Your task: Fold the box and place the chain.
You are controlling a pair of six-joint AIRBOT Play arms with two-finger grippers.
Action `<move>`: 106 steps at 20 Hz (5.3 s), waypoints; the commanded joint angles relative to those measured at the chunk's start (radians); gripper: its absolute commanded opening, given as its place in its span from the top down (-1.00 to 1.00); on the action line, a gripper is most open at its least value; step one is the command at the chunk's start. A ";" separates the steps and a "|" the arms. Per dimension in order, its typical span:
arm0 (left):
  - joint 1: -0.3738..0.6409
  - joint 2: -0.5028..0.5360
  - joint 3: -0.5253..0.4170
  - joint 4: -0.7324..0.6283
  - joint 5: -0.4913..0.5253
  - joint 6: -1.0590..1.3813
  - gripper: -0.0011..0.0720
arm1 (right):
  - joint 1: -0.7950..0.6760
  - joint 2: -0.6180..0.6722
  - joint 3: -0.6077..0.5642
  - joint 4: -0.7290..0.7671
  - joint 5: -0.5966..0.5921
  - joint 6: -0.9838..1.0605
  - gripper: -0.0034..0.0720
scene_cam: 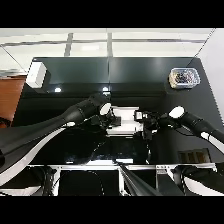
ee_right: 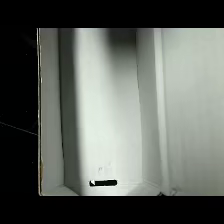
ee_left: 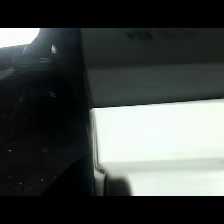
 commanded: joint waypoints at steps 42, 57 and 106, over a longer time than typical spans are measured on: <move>-0.001 -0.016 0.005 0.007 0.017 -0.021 0.90 | 0.001 0.142 0.002 -0.177 0.043 0.101 -0.96; -0.001 -0.016 0.005 0.000 0.025 -0.022 0.89 | 0.053 0.089 0.000 0.103 0.031 0.096 0.27; 0.000 -0.016 0.005 0.025 0.021 -0.026 0.89 | -0.107 0.119 0.094 0.014 0.273 1.514 0.12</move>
